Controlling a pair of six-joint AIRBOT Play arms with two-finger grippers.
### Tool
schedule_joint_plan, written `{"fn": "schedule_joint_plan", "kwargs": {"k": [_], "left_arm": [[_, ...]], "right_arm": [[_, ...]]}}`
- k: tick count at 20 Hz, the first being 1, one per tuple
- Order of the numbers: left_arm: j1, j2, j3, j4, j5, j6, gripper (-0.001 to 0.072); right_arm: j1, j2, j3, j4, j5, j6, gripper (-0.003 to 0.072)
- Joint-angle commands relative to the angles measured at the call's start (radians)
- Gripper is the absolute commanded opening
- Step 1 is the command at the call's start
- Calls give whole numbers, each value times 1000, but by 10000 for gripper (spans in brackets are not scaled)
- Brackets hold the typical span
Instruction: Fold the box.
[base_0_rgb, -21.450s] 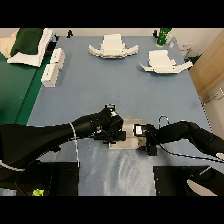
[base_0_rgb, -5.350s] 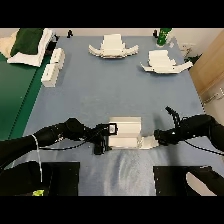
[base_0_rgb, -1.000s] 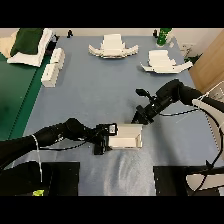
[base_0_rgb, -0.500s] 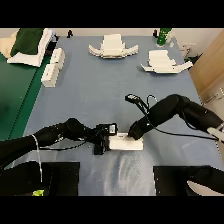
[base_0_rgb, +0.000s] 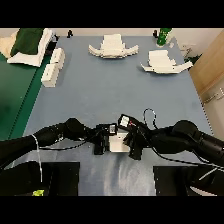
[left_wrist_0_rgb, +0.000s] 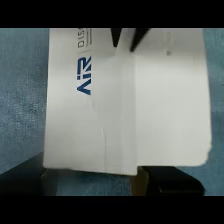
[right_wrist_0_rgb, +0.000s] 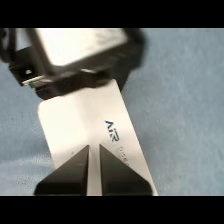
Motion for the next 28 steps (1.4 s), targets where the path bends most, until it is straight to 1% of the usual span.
{"fn": "schedule_joint_plan", "kwargs": {"k": [1,3,4,5,6,7,9,11,16,21,27,28], "left_arm": [[1,0,1,0,0,0,383],[1,0,1,0,0,0,383],[1,0,1,0,0,0,383],[1,0,1,0,0,0,383],[1,0,1,0,0,0,382],[1,0,1,0,0,0,383],[1,0,1,0,0,0,383],[1,0,1,0,0,0,383],[1,0,1,0,0,0,383],[1,0,1,0,0,0,383],[1,0,1,0,0,0,383],[1,0,1,0,0,0,383]], "right_arm": [[69,21,-11,-93,38,-71,280],[69,2,-11,-98,47,-187,389],[69,-15,-11,-105,58,-232,430],[68,-35,-11,-115,74,-252,440],[69,-59,-11,-126,99,-262,522],[69,-77,-11,-125,119,-284,546],[69,-97,-11,-114,155,-344,546],[69,-97,-10,-106,174,-363,546],[69,-96,-10,-99,175,-363,546],[69,-51,-10,-112,177,-363,545],[67,-32,-8,-132,197,-362,544],[67,-33,-8,-146,200,-358,510]]}}
